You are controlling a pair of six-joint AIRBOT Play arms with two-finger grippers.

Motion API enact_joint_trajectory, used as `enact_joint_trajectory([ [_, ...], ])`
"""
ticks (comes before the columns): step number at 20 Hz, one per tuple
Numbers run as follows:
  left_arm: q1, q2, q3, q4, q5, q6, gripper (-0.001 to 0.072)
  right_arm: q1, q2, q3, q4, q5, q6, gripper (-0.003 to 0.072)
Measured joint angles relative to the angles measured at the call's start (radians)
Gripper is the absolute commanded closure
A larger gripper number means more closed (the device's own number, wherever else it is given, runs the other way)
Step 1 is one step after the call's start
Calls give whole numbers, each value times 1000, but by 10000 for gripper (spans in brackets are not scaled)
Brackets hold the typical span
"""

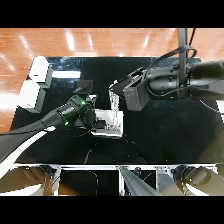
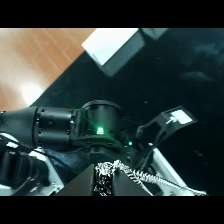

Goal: Fold the box and place the chain.

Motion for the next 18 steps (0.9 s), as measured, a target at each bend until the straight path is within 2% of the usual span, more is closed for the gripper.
enact_joint_trajectory([
  [5, 0, 0, 0, 0, 2, 0, 686, -2, 81, 10, -140, 9, 43, 644],
  [9, 0, 0, 0, 0, 3, 0, 687, -3, 140, 13, -191, -13, 61, 644],
  [13, 0, 0, 0, 0, 6, 0, 687, -3, 170, 13, -208, -51, 68, 644],
  [18, 0, 0, 0, 1, 7, 0, 687, 0, 176, 13, -156, -65, 70, 644],
])
